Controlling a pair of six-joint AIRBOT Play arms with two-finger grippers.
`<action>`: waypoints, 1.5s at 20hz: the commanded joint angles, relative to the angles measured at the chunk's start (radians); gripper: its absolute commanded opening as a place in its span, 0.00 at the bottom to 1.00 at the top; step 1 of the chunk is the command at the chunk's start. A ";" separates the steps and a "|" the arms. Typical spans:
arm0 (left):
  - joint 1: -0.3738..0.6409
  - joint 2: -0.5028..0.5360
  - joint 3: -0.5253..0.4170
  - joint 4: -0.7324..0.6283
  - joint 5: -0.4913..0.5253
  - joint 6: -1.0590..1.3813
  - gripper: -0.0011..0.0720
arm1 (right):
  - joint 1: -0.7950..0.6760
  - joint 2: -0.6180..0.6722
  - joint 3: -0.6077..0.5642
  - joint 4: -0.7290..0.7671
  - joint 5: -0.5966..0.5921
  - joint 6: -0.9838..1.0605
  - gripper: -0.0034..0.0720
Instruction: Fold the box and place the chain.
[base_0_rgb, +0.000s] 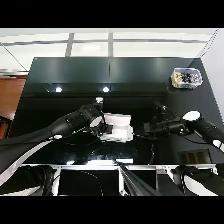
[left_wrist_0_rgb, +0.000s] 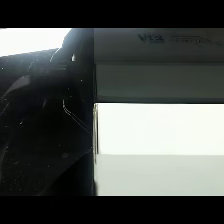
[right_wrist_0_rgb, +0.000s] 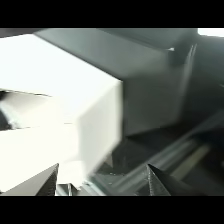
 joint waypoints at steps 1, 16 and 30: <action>0.001 0.000 0.000 0.000 0.000 0.001 0.05 | 0.058 -0.002 0.068 0.009 -0.001 -0.001 0.89; 0.001 0.000 0.000 -0.003 0.000 0.001 0.05 | 0.460 -0.002 0.219 -0.566 -0.396 0.809 0.79; 0.000 0.000 0.000 -0.003 -0.001 0.001 0.05 | 0.660 -0.098 0.386 -0.899 -0.229 1.192 0.64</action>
